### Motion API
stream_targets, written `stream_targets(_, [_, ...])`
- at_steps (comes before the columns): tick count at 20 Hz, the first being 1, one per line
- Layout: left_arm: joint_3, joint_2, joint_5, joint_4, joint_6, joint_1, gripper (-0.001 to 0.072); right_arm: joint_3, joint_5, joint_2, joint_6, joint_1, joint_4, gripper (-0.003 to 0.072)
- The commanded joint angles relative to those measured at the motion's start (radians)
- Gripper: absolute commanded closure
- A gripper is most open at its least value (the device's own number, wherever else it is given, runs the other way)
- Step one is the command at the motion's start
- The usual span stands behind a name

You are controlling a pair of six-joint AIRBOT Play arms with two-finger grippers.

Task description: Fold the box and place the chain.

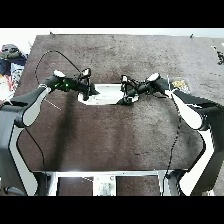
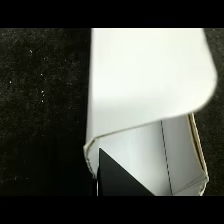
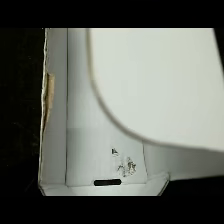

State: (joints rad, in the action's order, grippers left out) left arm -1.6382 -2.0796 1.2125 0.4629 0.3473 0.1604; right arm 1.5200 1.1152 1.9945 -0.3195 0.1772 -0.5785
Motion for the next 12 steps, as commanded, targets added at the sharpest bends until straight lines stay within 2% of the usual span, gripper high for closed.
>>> stream_targets(1, [0.000,0.001,0.000,0.000,0.000,0.000,0.0698,0.001,-0.006,0.000,-0.003,0.001,-0.010,0.0083])
stream_targets(9, [0.000,0.001,0.000,0.000,0.000,0.000,0.0698,0.001,-0.024,0.000,-0.003,0.003,-0.026,0.0087])
stream_targets(10, [0.000,0.001,0.000,0.000,0.000,0.000,0.0698,0.001,-0.024,0.000,-0.002,0.003,-0.026,0.0154])
stream_targets(11, [0.000,0.001,0.000,0.000,0.000,0.000,0.0698,0.001,-0.025,0.000,-0.002,0.003,-0.026,0.0160])
stream_targets(12, [0.000,0.001,0.000,0.000,0.000,0.000,0.0698,0.001,-0.025,0.000,0.001,0.003,-0.026,0.0253])
